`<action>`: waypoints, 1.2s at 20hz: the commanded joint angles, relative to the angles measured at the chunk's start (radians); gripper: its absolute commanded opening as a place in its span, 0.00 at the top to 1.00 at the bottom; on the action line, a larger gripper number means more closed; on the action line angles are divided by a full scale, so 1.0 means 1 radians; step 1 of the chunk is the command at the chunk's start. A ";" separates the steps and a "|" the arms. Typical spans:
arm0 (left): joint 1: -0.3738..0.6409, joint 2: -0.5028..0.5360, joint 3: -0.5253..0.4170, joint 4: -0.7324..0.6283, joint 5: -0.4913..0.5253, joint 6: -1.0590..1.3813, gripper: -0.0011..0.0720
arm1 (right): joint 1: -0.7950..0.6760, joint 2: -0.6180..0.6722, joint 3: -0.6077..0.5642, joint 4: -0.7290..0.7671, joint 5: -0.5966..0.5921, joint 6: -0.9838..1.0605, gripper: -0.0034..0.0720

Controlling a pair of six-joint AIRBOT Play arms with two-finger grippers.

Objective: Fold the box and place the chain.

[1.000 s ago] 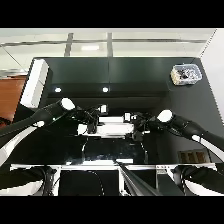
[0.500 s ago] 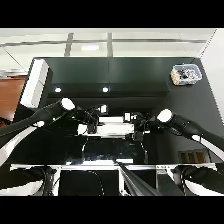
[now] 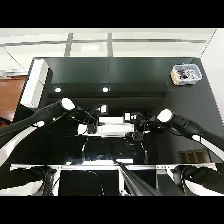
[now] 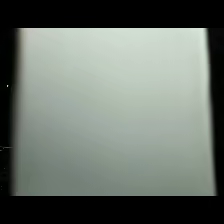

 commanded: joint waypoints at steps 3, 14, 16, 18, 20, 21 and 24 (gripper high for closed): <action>0.000 -0.001 0.001 0.000 -0.004 -0.001 0.95 | 0.001 -0.001 0.000 -0.002 -0.001 -0.001 0.36; 0.070 0.230 0.002 0.294 -0.035 -0.336 0.00 | 0.001 -0.001 0.000 -0.002 -0.001 0.000 0.36; 0.101 0.298 0.002 0.376 -0.096 -0.501 0.01 | 0.001 -0.001 0.000 -0.002 0.000 0.000 0.36; 0.145 0.338 0.002 0.347 -0.195 -0.716 0.08 | 0.001 -0.001 0.000 -0.002 0.000 0.000 0.37; 0.183 0.333 -0.002 0.213 -0.349 -0.848 0.50 | 0.001 -0.001 0.000 -0.002 0.000 0.000 0.41; 0.189 0.325 -0.006 0.142 -0.437 -0.851 0.82 | 0.001 -0.001 0.000 -0.002 0.000 0.000 0.41; 0.156 0.307 -0.043 -0.045 -0.520 -0.845 0.95 | 0.000 -0.001 0.000 -0.002 0.000 0.000 0.41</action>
